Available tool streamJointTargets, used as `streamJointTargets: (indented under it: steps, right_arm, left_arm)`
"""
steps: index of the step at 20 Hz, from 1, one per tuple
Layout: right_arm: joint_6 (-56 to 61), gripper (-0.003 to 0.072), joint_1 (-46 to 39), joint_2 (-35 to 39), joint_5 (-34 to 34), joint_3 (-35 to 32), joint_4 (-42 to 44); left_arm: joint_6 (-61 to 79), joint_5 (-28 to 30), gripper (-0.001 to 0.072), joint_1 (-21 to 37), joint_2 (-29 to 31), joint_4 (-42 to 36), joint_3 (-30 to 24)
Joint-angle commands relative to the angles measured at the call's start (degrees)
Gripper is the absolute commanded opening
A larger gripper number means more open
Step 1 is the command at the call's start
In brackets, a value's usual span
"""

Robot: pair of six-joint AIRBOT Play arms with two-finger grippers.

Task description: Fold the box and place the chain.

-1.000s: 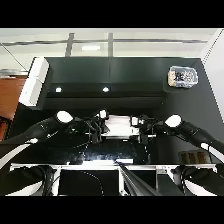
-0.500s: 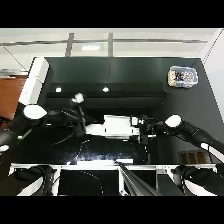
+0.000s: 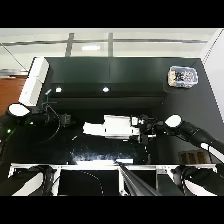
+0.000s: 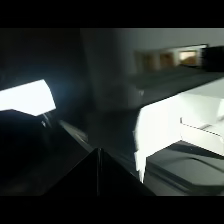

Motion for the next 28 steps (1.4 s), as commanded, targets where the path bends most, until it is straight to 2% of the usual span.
streamJointTargets:
  steps: [1,3,5,7,10,11,12,13,17,21,24,28]
  right_arm:
    - [0.02,0.0539,0.02,-0.04,0.04,0.0,0.0]
    - [0.02,0.0539,0.02,-0.04,0.04,0.0,0.0]
    - [0.02,0.0539,0.02,-0.04,0.04,0.0,0.0]
    - [0.04,0.0539,0.02,-0.04,0.04,0.0,0.02]
    - [0.04,0.0539,0.02,-0.04,0.04,0.0,0.02]
    - [0.02,0.0539,0.02,-0.04,0.04,0.0,0.02]
    - [0.02,0.0539,0.02,-0.04,0.04,0.0,0.02]
    - [0.02,0.0539,0.02,-0.04,0.04,0.0,0.02]
    - [0.02,0.0539,0.02,-0.04,0.02,0.0,0.02]
    - [0.04,0.0539,0.02,-0.04,0.04,0.0,0.02]
    - [0.04,0.0539,0.02,-0.04,0.02,0.0,0.02]
    - [0.02,0.0539,0.02,-0.04,0.0,0.0,0.0]
  left_arm:
    - [-6.93,-3.67,0.0026,0.59,-9.99,-5.25,-1.07]
    - [-1.55,-3.43,0.0026,-1.57,-14.86,-12.5,-1.22]
    - [2.12,-1.14,0.0026,-5.01,-17.09,-18.12,-1.2]
    - [1.92,2.29,0.0026,-8.92,-17.25,-19.1,-1.03]
    - [1.99,2.14,0.0035,-11.98,-17.11,-19.04,-0.02]
    - [2.16,1.92,0.0174,-12.33,-16.98,-19.08,0.42]
    - [2.21,1.03,0.0467,-12.52,-16.98,-18.91,1.09]
    - [2.23,-1.07,0.0669,-12.52,-16.98,-18.58,1.97]
    - [2.27,-7.04,0.068,-12.83,-16.96,-18.38,5.64]
    - [2.23,-6.58,0.068,-15.67,-15.13,-18.36,7.98]
    - [0.83,-3.23,0.068,-18.69,-12.0,-17.55,8.24]
    - [-6.43,6.78,0.068,-26.43,-10.88,-10.27,8.24]
